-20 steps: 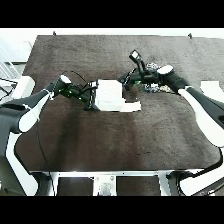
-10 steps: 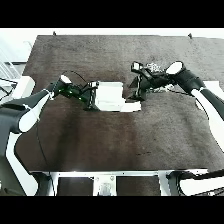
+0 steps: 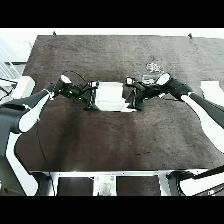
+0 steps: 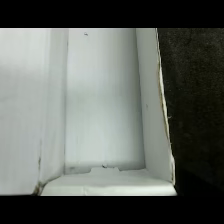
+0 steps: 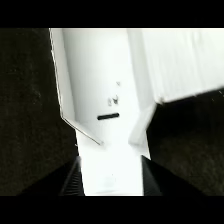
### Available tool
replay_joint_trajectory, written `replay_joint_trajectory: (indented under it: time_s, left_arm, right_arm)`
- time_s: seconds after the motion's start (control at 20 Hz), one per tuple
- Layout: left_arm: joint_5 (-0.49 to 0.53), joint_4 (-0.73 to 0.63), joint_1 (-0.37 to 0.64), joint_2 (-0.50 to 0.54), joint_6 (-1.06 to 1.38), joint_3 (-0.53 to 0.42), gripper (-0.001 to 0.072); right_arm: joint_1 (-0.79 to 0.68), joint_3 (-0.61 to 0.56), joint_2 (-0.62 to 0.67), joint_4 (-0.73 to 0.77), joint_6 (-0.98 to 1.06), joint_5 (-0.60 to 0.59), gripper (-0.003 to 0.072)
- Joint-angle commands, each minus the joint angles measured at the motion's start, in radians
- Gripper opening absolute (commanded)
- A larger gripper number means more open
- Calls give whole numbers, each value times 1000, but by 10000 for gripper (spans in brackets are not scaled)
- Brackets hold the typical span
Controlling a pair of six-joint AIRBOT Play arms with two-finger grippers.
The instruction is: Fold the box and place the chain.
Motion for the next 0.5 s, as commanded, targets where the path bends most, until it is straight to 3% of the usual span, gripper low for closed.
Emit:
replay_joint_trajectory:
  time_s: [0.0, 0.3, 0.45]
  left_arm:
    - [2, 0, 1, 0, 0, 1, 348]
    - [2, 0, 1, 0, 0, 1, 347]
    - [2, 0, 1, 0, 0, 1, 348]
  right_arm:
    - [37, -5, -15, -3, -19, -44, 396]
    - [47, -5, -20, 27, -20, -108, 405]
    - [78, -5, -30, 39, -20, -111, 242]
